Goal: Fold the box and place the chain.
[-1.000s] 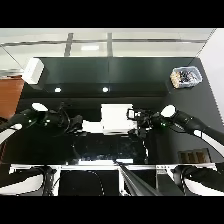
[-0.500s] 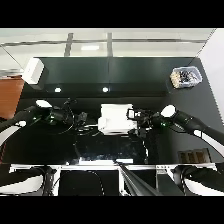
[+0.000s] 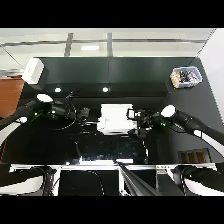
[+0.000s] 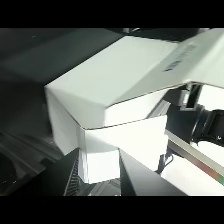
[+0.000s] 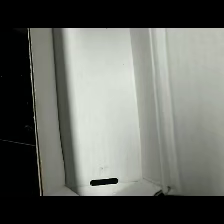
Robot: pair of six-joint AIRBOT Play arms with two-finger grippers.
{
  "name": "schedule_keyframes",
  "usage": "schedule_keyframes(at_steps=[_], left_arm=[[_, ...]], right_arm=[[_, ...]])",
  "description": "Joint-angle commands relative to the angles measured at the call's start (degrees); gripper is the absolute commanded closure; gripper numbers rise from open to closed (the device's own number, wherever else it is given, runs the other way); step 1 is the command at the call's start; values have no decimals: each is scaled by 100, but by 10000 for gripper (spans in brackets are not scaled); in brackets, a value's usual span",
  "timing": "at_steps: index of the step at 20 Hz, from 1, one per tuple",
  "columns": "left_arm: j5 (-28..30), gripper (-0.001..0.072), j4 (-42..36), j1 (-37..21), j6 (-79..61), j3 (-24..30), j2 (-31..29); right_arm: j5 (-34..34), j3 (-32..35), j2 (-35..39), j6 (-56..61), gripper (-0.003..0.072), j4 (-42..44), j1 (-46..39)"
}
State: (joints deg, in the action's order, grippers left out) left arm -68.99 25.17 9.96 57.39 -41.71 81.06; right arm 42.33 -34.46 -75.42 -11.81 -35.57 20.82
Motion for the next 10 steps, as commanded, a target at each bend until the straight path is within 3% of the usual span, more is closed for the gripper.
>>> schedule_keyframes(at_steps=[1,5,7,10], left_arm=[[-9,397,-11,197,44,-205,2],[-2,391,190,435,221,-433,2],[-4,221,588,514,529,-570,2],[42,210,1327,723,1169,-874,2]], right_arm=[[0,0,2,2,279,0,0],[0,0,2,2,278,0,0],[0,0,2,2,279,0,0],[0,0,2,2,278,0,0]])
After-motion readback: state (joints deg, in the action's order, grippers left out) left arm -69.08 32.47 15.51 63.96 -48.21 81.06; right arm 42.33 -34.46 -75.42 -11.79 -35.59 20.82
